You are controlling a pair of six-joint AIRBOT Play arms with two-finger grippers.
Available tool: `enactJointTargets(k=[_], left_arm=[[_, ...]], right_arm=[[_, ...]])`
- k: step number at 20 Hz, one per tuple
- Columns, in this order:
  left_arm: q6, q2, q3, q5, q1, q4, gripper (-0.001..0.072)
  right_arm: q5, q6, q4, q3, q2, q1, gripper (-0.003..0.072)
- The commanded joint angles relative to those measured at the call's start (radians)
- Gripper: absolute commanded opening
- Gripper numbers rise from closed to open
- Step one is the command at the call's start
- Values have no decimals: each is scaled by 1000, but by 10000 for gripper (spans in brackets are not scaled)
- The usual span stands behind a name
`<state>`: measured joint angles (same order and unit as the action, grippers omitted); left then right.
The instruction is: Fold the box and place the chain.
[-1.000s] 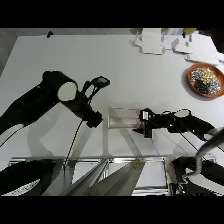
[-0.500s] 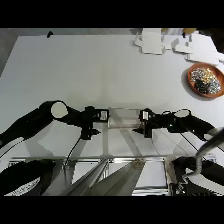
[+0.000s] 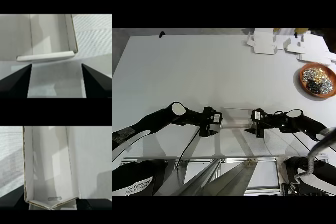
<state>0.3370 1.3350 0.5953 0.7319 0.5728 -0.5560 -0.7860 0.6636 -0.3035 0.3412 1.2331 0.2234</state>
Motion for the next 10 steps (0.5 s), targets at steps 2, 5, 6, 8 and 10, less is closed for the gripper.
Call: enactJointTargets(k=[2, 5, 6, 8, 10], left_arm=[[135, 42, -2, -10, 0, 121, 693], [165, 60, -2, -10, 1, 181, 694], [164, 67, -2, -9, 1, 189, 694], [164, 81, -2, -4, 0, 190, 695], [164, 83, -2, -3, -1, 190, 695]], right_arm=[[0, 0, 0, 0, 0, 0, 439], [0, 0, 0, 0, 0, 0, 439], [0, 0, 0, 0, 0, 0, 439], [0, 0, 0, 0, 0, 0, 439], [0, 0, 0, 0, 0, 0, 439]])
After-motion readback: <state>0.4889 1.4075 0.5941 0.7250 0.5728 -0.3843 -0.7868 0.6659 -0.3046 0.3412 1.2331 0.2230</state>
